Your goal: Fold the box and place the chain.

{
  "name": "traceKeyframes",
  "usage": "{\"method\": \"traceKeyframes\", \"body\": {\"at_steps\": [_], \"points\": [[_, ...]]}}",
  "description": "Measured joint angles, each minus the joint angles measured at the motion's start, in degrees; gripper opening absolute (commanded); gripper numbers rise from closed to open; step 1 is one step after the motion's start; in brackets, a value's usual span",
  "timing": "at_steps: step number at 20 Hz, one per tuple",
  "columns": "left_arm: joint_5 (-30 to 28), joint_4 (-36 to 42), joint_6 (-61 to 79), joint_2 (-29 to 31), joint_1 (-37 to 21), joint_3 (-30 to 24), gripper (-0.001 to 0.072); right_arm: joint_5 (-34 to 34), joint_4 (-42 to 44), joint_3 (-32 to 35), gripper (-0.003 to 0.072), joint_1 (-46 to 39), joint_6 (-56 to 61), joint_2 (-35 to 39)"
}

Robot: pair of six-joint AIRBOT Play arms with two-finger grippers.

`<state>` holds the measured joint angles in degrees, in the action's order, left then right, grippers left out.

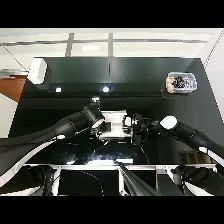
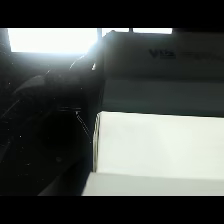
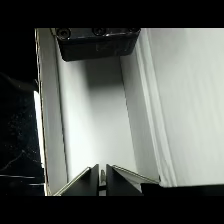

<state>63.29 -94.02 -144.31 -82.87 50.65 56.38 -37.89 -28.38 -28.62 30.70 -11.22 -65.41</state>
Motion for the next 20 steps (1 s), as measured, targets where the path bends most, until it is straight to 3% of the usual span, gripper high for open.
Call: {"method": "traceKeyframes", "body": {"at_steps": [6, 14, 17, 20], "points": [[0.0, 0.0, 0.0, 0.0, 0.0, 0.0, 0.0031, -4.3, -7.0, 0.0, 0.0043, -7.7, 22.4, 4.0], [0.0, 0.0, 0.0, 0.0, 0.0, 0.0, 0.0032, -14.8, -9.6, -0.3, 0.0043, -32.4, 62.6, 5.7], [0.0, 0.0, 0.0, 0.0, 0.0, 0.0, 0.0031, -17.3, -11.7, -0.2, 0.0043, -38.4, 71.9, 4.7], [0.0, 0.0, 0.0, 0.0, 0.0, 0.0, 0.0031, -20.2, -12.6, 0.0, 0.0043, -38.6, 76.5, 0.7]]}}
